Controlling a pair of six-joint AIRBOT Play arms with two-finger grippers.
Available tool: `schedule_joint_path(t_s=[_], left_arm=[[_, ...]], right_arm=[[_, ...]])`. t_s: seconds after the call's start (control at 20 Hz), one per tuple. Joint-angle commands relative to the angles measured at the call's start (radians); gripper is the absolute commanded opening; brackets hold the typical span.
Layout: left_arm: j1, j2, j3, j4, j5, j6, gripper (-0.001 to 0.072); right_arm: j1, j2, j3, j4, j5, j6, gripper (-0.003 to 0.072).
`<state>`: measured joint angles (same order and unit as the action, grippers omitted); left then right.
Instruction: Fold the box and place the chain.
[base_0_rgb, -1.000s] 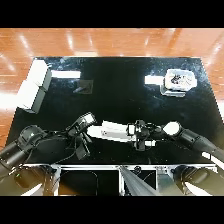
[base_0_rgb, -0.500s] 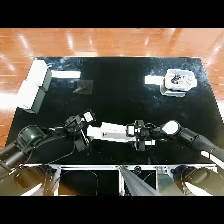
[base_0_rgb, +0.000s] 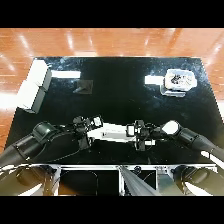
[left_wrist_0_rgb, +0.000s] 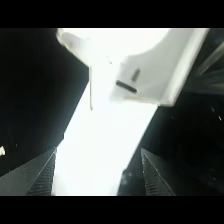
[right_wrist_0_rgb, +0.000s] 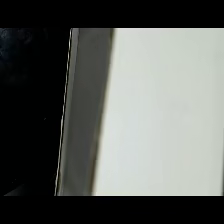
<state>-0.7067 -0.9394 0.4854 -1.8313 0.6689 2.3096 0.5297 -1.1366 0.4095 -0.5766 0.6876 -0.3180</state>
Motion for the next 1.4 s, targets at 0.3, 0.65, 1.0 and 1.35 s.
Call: schedule_joint_path(t_s=[0.3, 0.65, 1.0, 1.35], left_arm=[[-0.001, -0.117, 0.044, -0.186, -0.022, 0.23, 0.0588], [-0.001, -0.127, 0.046, -0.209, -0.033, 0.262, 0.0487], [-0.001, -0.144, 0.046, -0.266, -0.016, 0.286, 0.0421], [-0.043, -0.15, 0.07, -0.298, -0.026, 0.29, 0.0398]], right_arm=[[0.001, -0.001, 0.0, 0.0, 0.0, 0.001, 0.0544], [0.001, -0.001, 0.0, 0.0, -0.001, 0.003, 0.0544], [0.001, -0.001, 0.0, 0.0, -0.011, 0.013, 0.0544], [0.001, -0.001, 0.0, -0.001, -0.011, 0.013, 0.0544]])
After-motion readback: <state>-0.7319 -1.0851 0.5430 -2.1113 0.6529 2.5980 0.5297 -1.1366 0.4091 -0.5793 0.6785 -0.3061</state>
